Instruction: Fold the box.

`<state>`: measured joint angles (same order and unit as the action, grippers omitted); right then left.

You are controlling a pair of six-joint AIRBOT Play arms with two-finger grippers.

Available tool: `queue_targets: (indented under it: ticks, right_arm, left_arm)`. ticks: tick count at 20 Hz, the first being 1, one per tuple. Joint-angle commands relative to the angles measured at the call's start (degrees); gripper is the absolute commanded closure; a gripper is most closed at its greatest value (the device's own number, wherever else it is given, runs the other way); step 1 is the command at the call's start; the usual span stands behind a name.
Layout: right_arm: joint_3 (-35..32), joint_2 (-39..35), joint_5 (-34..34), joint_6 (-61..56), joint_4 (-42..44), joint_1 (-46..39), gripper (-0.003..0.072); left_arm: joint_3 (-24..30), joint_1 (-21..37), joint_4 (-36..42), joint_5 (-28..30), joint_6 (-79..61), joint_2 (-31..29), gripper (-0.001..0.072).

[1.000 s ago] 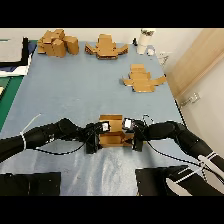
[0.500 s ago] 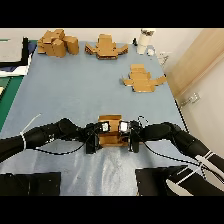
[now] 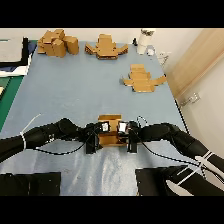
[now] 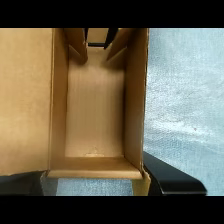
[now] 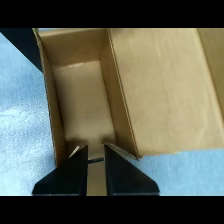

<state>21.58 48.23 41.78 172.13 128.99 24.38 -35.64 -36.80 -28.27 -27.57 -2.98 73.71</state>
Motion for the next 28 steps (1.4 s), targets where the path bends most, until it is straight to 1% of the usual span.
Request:
queue_targets:
  ticks: [1, 2, 3, 4, 5, 6, 7, 8, 13, 16, 18, 21, 25, 26, 27, 28]
  right_arm:
    - [-0.07, 0.04, -1.31, 0.0, 0.55, 1.36, 0.0528]
    - [-0.07, 0.04, -1.51, 0.0, 0.52, 1.36, 0.0521]
    - [-0.07, 0.07, -1.51, 0.0, 0.5, 1.36, 0.0411]
    - [-0.09, 0.07, -1.49, 0.0, 0.5, 1.36, 0.0232]
    - [-0.2, 0.04, -1.44, 0.0, 0.48, 1.33, 0.0206]
    - [-0.28, 0.09, -1.42, 0.0, 0.46, 1.33, 0.0201]
    - [-0.28, 0.39, -1.42, -0.02, 0.48, 1.33, 0.0119]
    - [-0.28, 0.79, -1.38, -0.04, 0.5, 1.36, 0.0102]
    - [-0.28, 1.22, -1.14, -0.33, 0.42, 1.33, 0.0102]
    - [0.0, 0.7, -0.98, -5.31, -1.84, 1.33, 0.0108]
    - [0.5, -0.74, -1.05, -13.38, -8.98, 1.29, 0.0108]
    - [1.49, -3.74, -0.59, -31.21, -24.81, 1.29, 0.0108]
    - [1.77, -9.49, 0.42, -54.97, -39.32, 1.29, 0.0111]
    - [2.16, -10.69, 1.88, -62.69, -43.47, 1.29, 0.0142]
    - [2.78, -11.52, 4.5, -73.18, -49.37, 1.29, 0.0242]
    - [3.39, -11.76, 8.11, -84.39, -56.11, 1.27, 0.038]
  left_arm:
    - [-0.02, 0.0, 0.0, 0.02, 0.02, 0.0, 0.0152]
    - [-0.02, 0.0, 0.02, 0.02, 0.02, 0.0, 0.0152]
    - [-0.02, 0.0, 0.02, 0.0, 0.02, 0.0, 0.0152]
    - [-0.02, 0.0, 0.0, 0.02, 0.02, 0.0, 0.0152]
    - [-0.02, 0.0, 0.02, 0.0, 0.02, 0.0, 0.0152]
    - [-0.02, 0.0, 0.02, 0.0, 0.02, 0.0, 0.0152]
    - [-0.02, 0.0, 0.0, 0.02, 0.02, 0.0, 0.0152]
    - [-0.02, 0.0, 0.0, 0.02, 0.02, 0.0, 0.0152]
    - [-0.02, 0.0, 0.0, 0.02, 0.02, 0.0, 0.0152]
    - [-0.02, 0.0, 0.02, 0.02, 0.02, 0.0, 0.0152]
    - [-0.02, 0.0, 0.0, 0.02, 0.02, 0.0, 0.0152]
    - [-0.02, 0.0, 0.02, 0.02, 0.02, 0.0, 0.0152]
    - [-0.02, 0.0, 0.02, 0.02, 0.02, 0.0, 0.0152]
    - [-0.02, 0.0, 0.02, 0.0, 0.02, 0.0, 0.0152]
    - [-0.02, 0.0, 0.0, 0.0, 0.02, 0.0, 0.0152]
    - [-0.02, 0.0, 0.02, 0.02, 0.02, 0.0, 0.0152]
